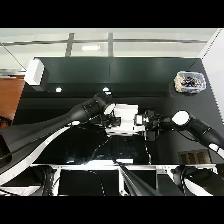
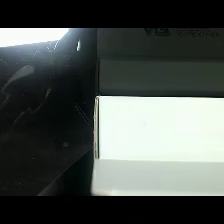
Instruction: Fold the box and place the chain.
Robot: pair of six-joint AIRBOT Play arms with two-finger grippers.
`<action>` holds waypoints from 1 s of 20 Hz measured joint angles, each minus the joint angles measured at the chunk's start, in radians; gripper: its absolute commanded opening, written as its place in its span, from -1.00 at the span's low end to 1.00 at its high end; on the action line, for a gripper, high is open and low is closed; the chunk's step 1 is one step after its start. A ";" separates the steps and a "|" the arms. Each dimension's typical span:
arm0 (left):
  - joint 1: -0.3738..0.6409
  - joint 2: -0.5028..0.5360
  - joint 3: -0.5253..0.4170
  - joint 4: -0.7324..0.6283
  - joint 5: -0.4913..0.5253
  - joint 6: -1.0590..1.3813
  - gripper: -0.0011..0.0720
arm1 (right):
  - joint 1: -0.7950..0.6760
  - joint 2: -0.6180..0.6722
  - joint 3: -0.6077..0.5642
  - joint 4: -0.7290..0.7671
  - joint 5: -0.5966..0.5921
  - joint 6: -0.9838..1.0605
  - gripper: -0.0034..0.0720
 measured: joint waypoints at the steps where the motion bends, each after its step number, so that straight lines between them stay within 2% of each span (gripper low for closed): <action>1: 0.000 0.000 0.000 0.000 0.000 0.000 -0.90 | 0.000 0.001 0.000 -0.001 -0.002 -0.002 0.36; 2: 0.000 0.000 0.000 0.000 -0.001 0.000 -0.90 | 0.000 0.001 0.000 -0.001 -0.004 -0.002 0.15; 3: 0.000 0.000 0.000 -0.001 -0.002 0.000 -0.90 | 0.000 0.001 0.000 0.003 -0.005 -0.002 -0.32; 8: 0.000 0.000 0.000 0.000 -0.003 0.000 -0.90 | 0.001 0.000 -0.002 0.072 -0.005 0.014 -0.33; 15: 0.001 0.000 0.000 0.001 -0.006 0.002 -0.90 | 0.025 -0.071 -0.006 0.272 -0.029 0.047 -0.33; 16: 0.001 0.000 0.000 0.000 -0.006 0.001 -0.90 | 0.027 -0.078 -0.006 0.284 -0.034 0.053 -0.44; 17: 0.001 0.000 0.000 0.001 -0.005 0.001 -0.90 | 0.027 -0.083 -0.006 0.290 -0.036 0.059 -0.43; 19: 0.001 0.000 0.000 0.001 -0.002 0.001 -0.90 | 0.029 -0.089 -0.006 0.295 -0.039 0.072 0.28; 20: 0.001 0.000 0.000 0.000 0.001 0.000 -0.90 | 0.029 -0.090 -0.006 0.295 -0.044 0.081 0.12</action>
